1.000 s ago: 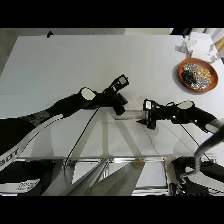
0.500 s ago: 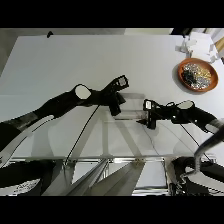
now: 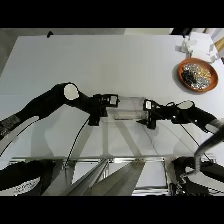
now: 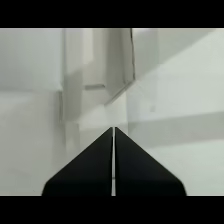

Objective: Fold the box and place the chain.

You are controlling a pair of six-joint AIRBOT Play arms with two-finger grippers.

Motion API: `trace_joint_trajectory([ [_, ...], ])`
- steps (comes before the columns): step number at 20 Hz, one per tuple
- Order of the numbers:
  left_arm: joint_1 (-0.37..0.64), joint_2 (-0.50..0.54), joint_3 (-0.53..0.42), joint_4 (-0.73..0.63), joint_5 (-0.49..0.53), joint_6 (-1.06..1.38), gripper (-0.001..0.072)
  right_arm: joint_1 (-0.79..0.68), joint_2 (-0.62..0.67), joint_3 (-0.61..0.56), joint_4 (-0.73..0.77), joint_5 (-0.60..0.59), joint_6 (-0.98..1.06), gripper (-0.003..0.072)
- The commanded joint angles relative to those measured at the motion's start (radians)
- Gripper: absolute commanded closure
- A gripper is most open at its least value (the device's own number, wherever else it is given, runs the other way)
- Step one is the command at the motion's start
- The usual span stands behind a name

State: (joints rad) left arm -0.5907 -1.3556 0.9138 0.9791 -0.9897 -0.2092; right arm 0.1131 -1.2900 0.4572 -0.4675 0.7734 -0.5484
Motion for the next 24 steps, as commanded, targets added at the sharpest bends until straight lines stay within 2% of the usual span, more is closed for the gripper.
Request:
trace_joint_trajectory([
  [1,0.006,-0.024,-0.027,0.067,0.026,0.008,0.0559,0.001,0.0,0.0,0.0,0.0,0.0,0.0273],
  [3,0.005,-0.05,-0.027,0.071,0.057,0.053,0.0424,0.001,0.0,0.0,0.0,0.0,0.0,0.0273],
  [5,0.005,-0.07,-0.027,0.073,0.099,0.102,0.0363,0.001,0.0,0.0,0.0,0.0,0.0,0.0273],
  [8,0.003,-0.074,-0.027,0.06,0.208,0.12,0.0362,0.001,0.0,0.0,0.0,0.0,0.0,0.0273],
  [10,0.003,-0.074,-0.027,0.043,0.245,0.131,0.0361,0.001,0.0,0.0,0.0,0.0,0.0,0.0273],
  [17,-0.042,-0.076,-0.027,0.025,0.222,0.255,0.0368,0.001,0.0,0.0,0.0,0.0,0.0,0.0273],
  [24,-0.08,-0.076,-0.027,-0.009,0.215,0.254,0.0385,0.001,0.0,0.0,0.0,0.0,0.0,0.0273],
])
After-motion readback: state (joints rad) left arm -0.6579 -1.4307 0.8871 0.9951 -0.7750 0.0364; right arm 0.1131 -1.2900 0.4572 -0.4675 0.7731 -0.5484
